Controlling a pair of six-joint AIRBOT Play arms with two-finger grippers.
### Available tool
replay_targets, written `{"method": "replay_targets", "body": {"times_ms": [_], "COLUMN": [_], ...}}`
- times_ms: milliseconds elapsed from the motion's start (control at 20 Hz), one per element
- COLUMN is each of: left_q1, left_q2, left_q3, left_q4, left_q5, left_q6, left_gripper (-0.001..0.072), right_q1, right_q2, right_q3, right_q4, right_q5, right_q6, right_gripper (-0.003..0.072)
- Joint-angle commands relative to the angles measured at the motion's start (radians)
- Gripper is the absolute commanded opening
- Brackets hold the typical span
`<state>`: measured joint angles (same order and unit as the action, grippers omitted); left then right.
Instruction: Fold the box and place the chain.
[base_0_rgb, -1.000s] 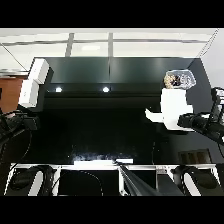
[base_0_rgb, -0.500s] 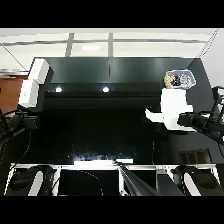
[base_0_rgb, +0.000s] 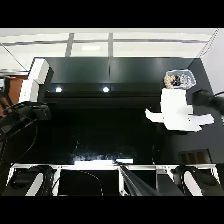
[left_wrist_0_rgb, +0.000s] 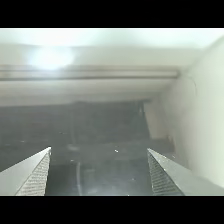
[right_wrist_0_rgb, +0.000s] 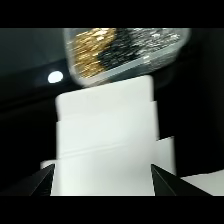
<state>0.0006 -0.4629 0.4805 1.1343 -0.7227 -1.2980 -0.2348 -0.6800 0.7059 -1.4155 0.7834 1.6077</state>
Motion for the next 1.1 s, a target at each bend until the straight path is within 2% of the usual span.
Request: {"method": "replay_targets", "body": {"times_ms": [0,100,200,350,450,600,700,800,1000,1050], "left_q1": [-0.047,-0.047,-0.047,-0.047,-0.047,-0.047,-0.047,-0.047,-0.047,-0.047], "left_q2": [-0.028,-0.028,-0.028,-0.028,-0.028,-0.028,-0.028,-0.028,-0.028,-0.028], "left_q3": [0.002,0.001,0.001,0.001,0.001,0.001,0.001,0.001,0.001,0.001], "left_q4": [0.027,0.056,0.062,0.058,0.058,0.058,0.058,0.058,0.058,0.058], "left_q5": [-0.026,-0.066,-0.095,-0.105,-0.103,-0.105,-0.105,-0.105,-0.105,-0.105], "left_q6": [-0.024,-0.038,-0.037,-0.037,-0.037,-0.037,-0.037,-0.037,-0.037,-0.037], "left_gripper": [0.0711,0.0710,0.0710,0.0710,0.0710,0.0709,0.0709,0.0709,0.0709,0.0709], "right_q1": [-0.225,-0.391,-0.540,-0.734,-0.801,-0.797,-0.763,-0.726,-0.665,-0.657], "right_q2": [-0.214,-0.330,-0.433,-0.605,-0.742,-0.954,-1.058,-1.119,-1.158,-1.157], "right_q3": [0.214,0.299,0.344,0.375,0.419,0.554,0.630,0.670,0.673,0.675], "right_q4": [-0.253,-0.253,-0.161,0.261,0.420,0.527,0.505,0.503,0.453,0.455], "right_q5": [0.204,0.309,0.346,0.414,0.539,0.761,0.859,0.874,0.874,0.859], "right_q6": [0.052,0.057,0.021,-0.287,-0.353,-0.443,-0.457,-0.484,-0.563,-0.597], "right_gripper": [0.0720,0.0720,0.0720,0.0720,0.0720,0.0720,0.0720,0.0720,0.0720,0.0504]}}
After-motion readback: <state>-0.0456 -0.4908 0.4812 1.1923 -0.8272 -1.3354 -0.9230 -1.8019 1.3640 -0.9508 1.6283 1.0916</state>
